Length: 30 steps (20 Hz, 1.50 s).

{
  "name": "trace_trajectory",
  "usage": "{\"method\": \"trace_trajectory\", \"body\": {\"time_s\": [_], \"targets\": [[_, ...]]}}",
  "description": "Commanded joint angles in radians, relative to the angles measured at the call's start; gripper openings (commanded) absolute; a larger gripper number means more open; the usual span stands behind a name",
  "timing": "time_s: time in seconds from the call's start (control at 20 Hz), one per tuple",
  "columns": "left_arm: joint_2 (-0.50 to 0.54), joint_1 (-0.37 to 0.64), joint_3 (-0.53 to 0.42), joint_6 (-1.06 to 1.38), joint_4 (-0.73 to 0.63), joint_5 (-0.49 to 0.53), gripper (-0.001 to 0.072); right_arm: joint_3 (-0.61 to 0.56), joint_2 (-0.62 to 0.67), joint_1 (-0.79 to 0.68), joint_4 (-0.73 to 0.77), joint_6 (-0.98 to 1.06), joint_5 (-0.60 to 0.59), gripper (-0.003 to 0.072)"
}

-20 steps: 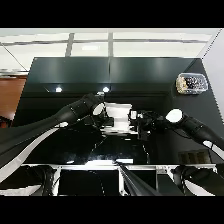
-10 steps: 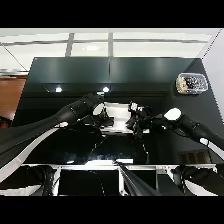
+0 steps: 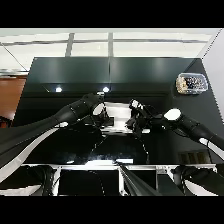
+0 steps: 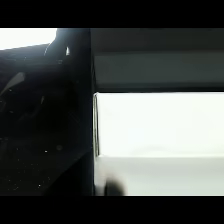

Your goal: Fold the box and place the chain.

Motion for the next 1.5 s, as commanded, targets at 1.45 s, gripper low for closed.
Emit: {"method": "trace_trajectory", "body": {"time_s": [1.45], "targets": [[0.000,0.000,0.001,0.000,-0.001,-0.007,0.0029,-0.090,0.046,-0.311,0.030,0.906,0.261,0.0176]]}}
